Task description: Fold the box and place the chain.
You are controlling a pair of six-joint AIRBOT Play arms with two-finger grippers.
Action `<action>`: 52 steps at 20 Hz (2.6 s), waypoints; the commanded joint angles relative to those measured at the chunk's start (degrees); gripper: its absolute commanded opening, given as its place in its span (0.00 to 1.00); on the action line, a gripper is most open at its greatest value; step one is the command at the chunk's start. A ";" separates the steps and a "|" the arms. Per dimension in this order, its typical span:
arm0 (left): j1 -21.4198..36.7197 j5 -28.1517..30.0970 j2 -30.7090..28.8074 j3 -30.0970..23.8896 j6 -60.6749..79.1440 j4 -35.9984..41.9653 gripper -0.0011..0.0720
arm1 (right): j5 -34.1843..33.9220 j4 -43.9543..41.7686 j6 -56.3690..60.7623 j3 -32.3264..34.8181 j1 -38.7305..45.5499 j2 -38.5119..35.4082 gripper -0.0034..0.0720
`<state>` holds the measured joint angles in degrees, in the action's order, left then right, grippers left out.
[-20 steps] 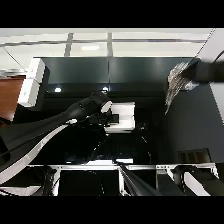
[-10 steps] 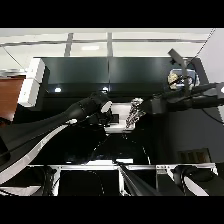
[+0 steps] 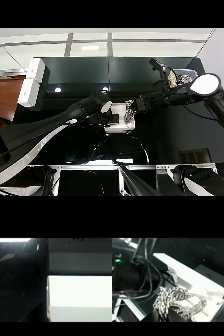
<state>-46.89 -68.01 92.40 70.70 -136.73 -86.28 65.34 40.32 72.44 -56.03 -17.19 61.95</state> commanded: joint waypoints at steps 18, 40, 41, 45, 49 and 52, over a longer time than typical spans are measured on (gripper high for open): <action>0.04 0.00 0.00 0.00 0.00 -0.02 0.06 | 4.66 5.77 1.95 -10.21 1.73 3.08 0.05; 0.04 0.00 0.00 0.00 0.00 0.00 0.06 | -1.53 7.54 3.04 -1.07 -5.20 6.97 0.05; 0.04 0.00 0.00 0.00 0.00 0.00 0.06 | -1.60 7.52 3.48 -1.07 -5.33 7.19 0.05; 0.04 0.00 0.00 0.00 0.00 0.00 0.06 | -1.51 7.58 4.07 -1.05 -5.31 7.56 0.43; 0.04 0.00 0.00 0.00 0.00 -0.02 0.06 | 1.05 9.68 4.66 -1.09 -2.86 7.34 0.46; 0.04 -0.07 0.00 0.00 0.00 -0.02 0.06 | 9.44 17.27 4.61 -0.76 3.04 5.22 0.47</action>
<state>-46.89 -68.03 92.40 70.70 -136.75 -86.28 68.27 51.35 76.84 -57.04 -18.00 68.55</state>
